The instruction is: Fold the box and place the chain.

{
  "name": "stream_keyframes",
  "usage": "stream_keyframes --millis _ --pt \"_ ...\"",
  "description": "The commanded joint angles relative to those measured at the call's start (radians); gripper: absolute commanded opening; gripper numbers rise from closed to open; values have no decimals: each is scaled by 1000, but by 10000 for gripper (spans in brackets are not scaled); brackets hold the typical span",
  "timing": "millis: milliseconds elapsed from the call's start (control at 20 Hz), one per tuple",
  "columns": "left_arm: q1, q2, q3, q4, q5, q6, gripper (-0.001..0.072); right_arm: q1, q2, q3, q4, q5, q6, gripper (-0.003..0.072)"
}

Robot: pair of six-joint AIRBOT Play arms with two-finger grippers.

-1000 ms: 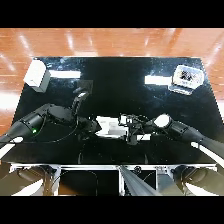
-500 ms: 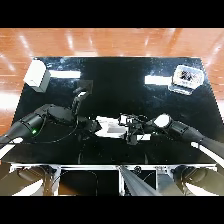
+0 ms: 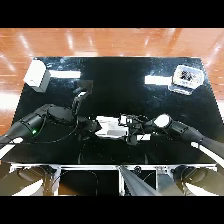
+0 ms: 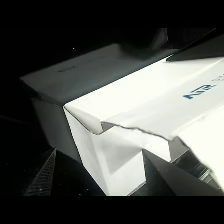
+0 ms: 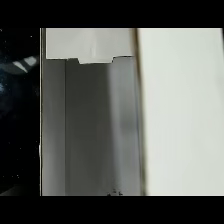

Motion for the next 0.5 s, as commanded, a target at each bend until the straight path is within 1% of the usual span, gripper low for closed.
stream_keyframes --millis 0,250,350,450 --pt "-2 1 1 0 1 -1 639 0 0 0 0 0 0 664" --pt "-2 8 2 6 1 -80 637 0 0 0 0 0 0 663" --pt "-21 45 2 73 -24 -167 637 0 0 0 0 -1 0 663" --pt "-69 108 2 203 -80 -301 637 0 0 0 0 -1 0 664"
